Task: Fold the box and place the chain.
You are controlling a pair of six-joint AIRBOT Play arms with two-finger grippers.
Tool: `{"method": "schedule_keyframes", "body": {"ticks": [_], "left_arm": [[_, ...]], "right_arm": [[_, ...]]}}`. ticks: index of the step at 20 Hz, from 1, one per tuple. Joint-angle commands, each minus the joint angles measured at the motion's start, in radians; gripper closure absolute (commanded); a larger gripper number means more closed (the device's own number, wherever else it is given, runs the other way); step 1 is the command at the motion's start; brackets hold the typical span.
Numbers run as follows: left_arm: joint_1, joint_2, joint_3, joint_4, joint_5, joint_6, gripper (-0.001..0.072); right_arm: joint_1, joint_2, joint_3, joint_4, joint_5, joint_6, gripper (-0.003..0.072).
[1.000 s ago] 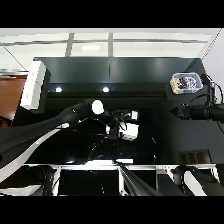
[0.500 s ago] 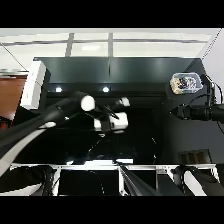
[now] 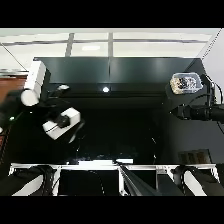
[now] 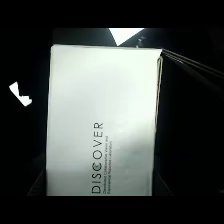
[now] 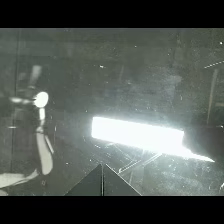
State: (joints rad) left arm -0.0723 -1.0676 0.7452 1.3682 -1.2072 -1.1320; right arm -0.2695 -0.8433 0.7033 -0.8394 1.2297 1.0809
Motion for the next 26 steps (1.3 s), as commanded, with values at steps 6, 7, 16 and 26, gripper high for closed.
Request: {"method": "schedule_keyframes", "body": {"ticks": [6,7,16,26], "left_arm": [[0.653,0.061,-0.055,0.106,0.024,-0.028,0.0358],[0.708,0.061,-0.055,0.105,0.062,-0.027,0.0358],[0.718,-0.015,-0.028,-0.042,0.289,0.315,0.0357],[0.687,-0.164,0.074,-0.176,0.383,0.314,-0.001]], "right_arm": [[0.0,0.0,0.0,0.0,-0.003,0.0,0.0673],[0.0,0.0,0.0,0.0,-0.004,0.002,0.0673],[0.0,0.0,0.0,0.0,-0.018,0.048,0.0673],[0.0,0.0,0.0,0.0,-0.018,0.094,0.0673]]}}
